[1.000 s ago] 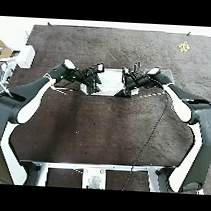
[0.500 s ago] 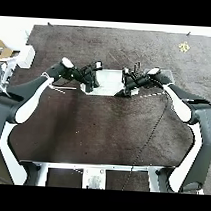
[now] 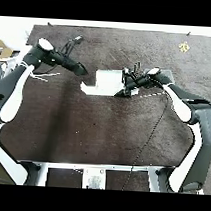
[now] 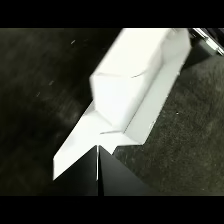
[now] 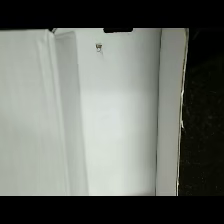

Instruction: Fold the box and place the chain.

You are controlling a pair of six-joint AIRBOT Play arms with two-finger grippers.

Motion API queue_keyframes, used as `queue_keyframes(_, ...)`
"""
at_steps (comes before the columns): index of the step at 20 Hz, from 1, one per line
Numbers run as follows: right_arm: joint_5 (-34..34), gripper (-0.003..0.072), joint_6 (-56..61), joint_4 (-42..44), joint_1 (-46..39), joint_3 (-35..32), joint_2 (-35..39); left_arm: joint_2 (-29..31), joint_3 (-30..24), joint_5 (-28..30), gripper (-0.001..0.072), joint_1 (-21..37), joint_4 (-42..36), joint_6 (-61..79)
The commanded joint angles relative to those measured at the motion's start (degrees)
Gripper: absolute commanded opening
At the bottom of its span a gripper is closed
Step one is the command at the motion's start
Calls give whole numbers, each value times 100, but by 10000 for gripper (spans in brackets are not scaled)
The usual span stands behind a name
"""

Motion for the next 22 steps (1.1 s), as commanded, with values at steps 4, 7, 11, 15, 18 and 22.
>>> queue_keyframes(4,4,386,0,-4,4,0,-2,66,-809,129,9,398,1095,-2955)
queue_keyframes(7,2,386,0,-4,4,0,-2,66,-1379,190,9,658,601,-2774)
queue_keyframes(11,2,386,0,-4,4,0,-2,57,-1405,146,9,732,284,-2658)
queue_keyframes(15,2,386,0,-4,4,0,-2,55,-1759,348,10,525,-367,-2415)
queue_keyframes(18,4,386,0,-7,4,0,-2,55,-2131,514,10,485,-944,-2013)
queue_keyframes(22,2,386,0,-7,4,0,-2,48,-2398,767,10,483,-957,-1897)
